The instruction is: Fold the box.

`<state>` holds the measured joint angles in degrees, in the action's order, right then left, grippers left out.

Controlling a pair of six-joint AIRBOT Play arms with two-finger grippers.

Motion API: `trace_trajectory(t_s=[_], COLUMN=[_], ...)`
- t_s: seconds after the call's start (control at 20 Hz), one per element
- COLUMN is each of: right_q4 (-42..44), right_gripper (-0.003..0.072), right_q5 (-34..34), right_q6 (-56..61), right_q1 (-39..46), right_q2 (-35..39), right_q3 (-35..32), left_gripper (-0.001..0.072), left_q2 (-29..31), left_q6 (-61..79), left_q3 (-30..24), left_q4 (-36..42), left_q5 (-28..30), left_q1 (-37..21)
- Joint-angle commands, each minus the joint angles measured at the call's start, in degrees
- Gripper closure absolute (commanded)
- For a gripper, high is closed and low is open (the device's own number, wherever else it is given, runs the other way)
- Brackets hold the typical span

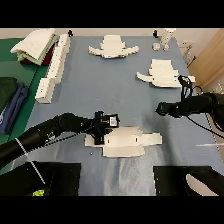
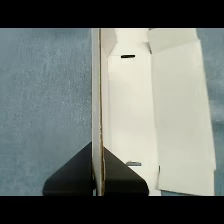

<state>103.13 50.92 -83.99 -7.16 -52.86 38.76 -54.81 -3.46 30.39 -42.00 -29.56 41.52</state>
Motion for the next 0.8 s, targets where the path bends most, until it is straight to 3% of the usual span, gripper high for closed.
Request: trace_trajectory(t_s=[0.0,0.45,0.55,0.7,0.75], right_q4=[0.2,0.1,0.2,0.2,0.2], right_gripper=[0.0156,0.0156,0.0156,0.0156,0.0156], right_q5=[0.0,-0.2,-0.7,-0.6,-0.5], right_q6=[0.0,0.0,0.0,0.0,0.0], right_q1=[0.0,0.0,0.0,0.0,0.0], right_q2=[0.0,0.0,0.0,0.0,0.0], right_q3=[0.0,0.0,0.0,0.0,0.0], left_gripper=[0.0696,0.0695,0.0696,0.0697,0.0697], left_q2=[0.1,0.1,0.1,2.0,2.9], left_q6=[-6.9,-10.1,-10.1,-9.0,-8.3], left_q3=[0.1,2.1,2.1,2.1,2.1], left_q4=[-6.3,-9.5,-9.4,-9.5,-9.5], left_q5=[-1.1,-7.8,-5.7,4.4,5.4], left_q1=[0.2,0.3,0.3,0.3,0.3])
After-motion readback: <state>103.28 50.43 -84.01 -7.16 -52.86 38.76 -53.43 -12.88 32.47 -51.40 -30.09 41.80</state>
